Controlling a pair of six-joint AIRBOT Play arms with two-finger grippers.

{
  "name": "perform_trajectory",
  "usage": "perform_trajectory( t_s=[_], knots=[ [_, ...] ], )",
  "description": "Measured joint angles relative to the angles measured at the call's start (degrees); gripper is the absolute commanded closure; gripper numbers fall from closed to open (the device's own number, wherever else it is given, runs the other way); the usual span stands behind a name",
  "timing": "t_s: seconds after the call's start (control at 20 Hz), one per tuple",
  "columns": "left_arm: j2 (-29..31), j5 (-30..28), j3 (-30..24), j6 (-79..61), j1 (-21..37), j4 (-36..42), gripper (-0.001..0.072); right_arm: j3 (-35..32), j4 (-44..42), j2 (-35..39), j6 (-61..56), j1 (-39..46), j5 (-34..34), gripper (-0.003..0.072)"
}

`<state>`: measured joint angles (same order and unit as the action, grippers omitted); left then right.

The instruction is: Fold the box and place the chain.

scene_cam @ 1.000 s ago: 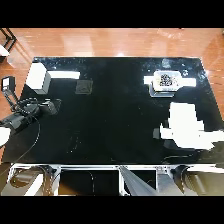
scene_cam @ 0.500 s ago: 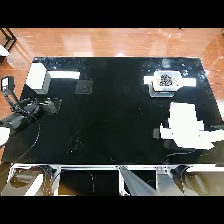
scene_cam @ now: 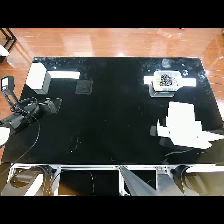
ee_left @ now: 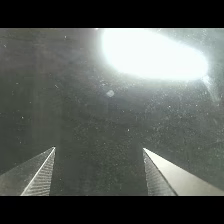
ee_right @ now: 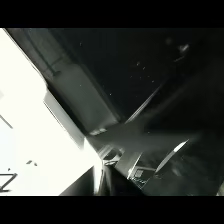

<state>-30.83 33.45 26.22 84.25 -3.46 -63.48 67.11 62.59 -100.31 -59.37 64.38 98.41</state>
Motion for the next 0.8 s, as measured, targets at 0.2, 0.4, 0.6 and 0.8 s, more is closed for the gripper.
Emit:
perform_trajectory(
  t_s=[0.2,0.4,0.6,0.8],
  knots=[
    [0.00,-0.02,0.00,0.00,0.00,0.59,0.0071,-1.95,-2.58,1.84,1.90,-0.13,0.48,0.0667],
    [0.00,0.04,0.00,0.00,0.00,1.51,0.0072,-6.19,-5.64,5.88,3.10,-1.62,0.42,0.0667],
    [0.00,1.92,0.00,0.00,-0.31,2.49,0.0071,-11.30,-11.13,11.39,3.52,-7.63,-0.83,0.0667],
    [0.00,5.38,0.00,-0.02,-2.56,3.10,0.0071,-16.39,-18.43,18.25,3.48,-19.93,-3.61,0.0667]
  ],
)
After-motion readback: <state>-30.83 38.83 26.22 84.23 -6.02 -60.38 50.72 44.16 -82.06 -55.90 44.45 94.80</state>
